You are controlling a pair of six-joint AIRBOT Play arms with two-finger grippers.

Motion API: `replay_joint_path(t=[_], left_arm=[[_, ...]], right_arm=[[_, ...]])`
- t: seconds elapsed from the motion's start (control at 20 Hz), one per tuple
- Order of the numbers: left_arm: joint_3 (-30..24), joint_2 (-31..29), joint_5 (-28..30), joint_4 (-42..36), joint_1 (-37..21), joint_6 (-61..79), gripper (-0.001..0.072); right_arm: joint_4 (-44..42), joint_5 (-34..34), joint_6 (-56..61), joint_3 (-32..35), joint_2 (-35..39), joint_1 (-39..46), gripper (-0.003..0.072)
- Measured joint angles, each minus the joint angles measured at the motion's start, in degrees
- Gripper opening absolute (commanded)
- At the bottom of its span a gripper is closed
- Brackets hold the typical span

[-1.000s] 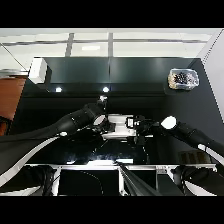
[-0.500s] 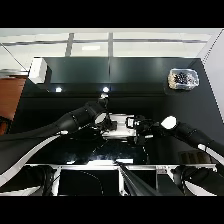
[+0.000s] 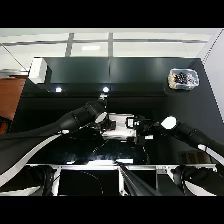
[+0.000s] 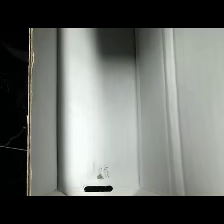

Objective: Fold the box and place the chain.

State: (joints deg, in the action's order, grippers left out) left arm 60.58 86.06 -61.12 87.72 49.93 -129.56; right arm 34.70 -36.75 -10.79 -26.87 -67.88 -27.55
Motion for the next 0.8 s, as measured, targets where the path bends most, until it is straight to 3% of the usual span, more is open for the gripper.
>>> replay_joint_path(t=[0.2,0.45,0.8], left_arm=[[0.00,0.00,-0.15,-0.24,0.00,-0.04,0.0032],[0.02,0.04,-0.59,-0.17,0.02,1.14,0.0032],[0.02,0.07,-1.09,-0.28,0.02,0.17,0.0032]], right_arm=[[1.42,-0.13,0.96,0.02,2.58,1.18,0.0710],[9.35,-2.71,2.10,-0.11,7.74,2.58,0.0704],[14.67,-6.97,3.30,-0.11,9.35,2.89,0.0704]])
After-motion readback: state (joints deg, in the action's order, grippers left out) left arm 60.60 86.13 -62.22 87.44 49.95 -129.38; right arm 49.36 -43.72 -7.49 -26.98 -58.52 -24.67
